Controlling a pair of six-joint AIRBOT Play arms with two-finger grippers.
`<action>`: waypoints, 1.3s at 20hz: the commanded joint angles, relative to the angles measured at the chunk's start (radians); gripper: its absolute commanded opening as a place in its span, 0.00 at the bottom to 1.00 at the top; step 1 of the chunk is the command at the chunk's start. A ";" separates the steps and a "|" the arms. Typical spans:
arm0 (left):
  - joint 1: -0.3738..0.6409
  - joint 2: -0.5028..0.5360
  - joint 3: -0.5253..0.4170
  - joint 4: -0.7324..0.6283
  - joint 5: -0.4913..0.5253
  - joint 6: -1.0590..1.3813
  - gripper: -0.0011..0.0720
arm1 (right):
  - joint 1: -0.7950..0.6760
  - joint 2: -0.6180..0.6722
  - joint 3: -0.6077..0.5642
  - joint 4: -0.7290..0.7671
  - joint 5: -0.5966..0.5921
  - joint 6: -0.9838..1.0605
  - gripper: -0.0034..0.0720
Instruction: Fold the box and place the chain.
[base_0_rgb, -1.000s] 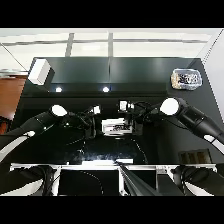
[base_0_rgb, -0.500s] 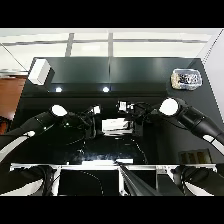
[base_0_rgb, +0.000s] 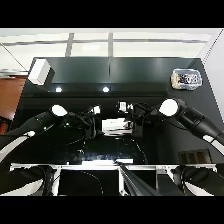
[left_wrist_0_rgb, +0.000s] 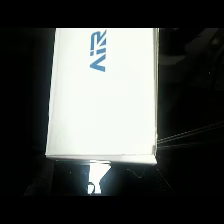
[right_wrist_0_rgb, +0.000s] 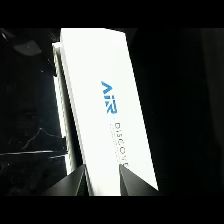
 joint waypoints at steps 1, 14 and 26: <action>0.000 -0.001 0.000 0.000 0.000 0.001 0.62 | 0.000 0.000 -0.004 -0.002 0.001 0.013 0.38; 0.000 -0.001 0.000 0.000 0.001 0.001 0.62 | 0.000 0.002 -0.002 0.000 0.002 0.058 0.41; 0.000 -0.001 0.000 0.000 0.001 0.001 0.62 | 0.000 0.010 -0.002 -0.002 0.005 0.137 0.41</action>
